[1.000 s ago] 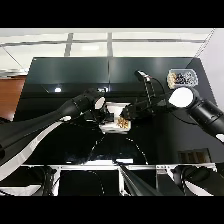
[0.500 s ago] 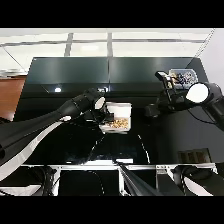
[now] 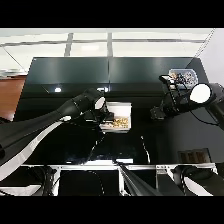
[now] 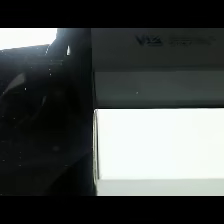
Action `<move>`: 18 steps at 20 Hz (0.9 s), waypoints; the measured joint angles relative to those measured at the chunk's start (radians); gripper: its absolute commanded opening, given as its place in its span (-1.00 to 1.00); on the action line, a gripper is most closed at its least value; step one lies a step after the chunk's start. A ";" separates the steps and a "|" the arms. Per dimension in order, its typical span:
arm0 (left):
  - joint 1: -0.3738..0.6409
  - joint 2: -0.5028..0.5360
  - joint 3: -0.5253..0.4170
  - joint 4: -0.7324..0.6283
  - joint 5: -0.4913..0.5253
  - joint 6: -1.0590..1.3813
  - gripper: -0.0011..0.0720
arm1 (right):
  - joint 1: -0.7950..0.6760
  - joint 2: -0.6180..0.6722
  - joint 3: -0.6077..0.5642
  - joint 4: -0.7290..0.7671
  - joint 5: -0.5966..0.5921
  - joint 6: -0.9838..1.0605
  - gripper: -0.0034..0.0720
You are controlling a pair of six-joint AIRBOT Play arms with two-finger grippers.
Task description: Fold the box and place the chain.
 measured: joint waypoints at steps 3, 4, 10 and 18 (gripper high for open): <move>-0.001 0.003 0.027 0.000 -0.005 -0.023 0.50 | 0.000 0.000 0.000 -0.001 -0.001 0.000 -0.08; -0.002 0.005 0.036 0.000 -0.005 -0.030 0.67 | 0.000 0.000 0.000 -0.003 -0.004 0.000 -0.08; -0.023 0.097 0.071 0.051 -0.050 0.011 0.67 | 0.000 0.000 0.000 -0.004 -0.018 0.000 -0.08; 0.201 0.392 -0.169 0.190 -0.057 0.148 0.67 | 0.000 0.000 0.000 -0.004 -0.059 0.000 -0.08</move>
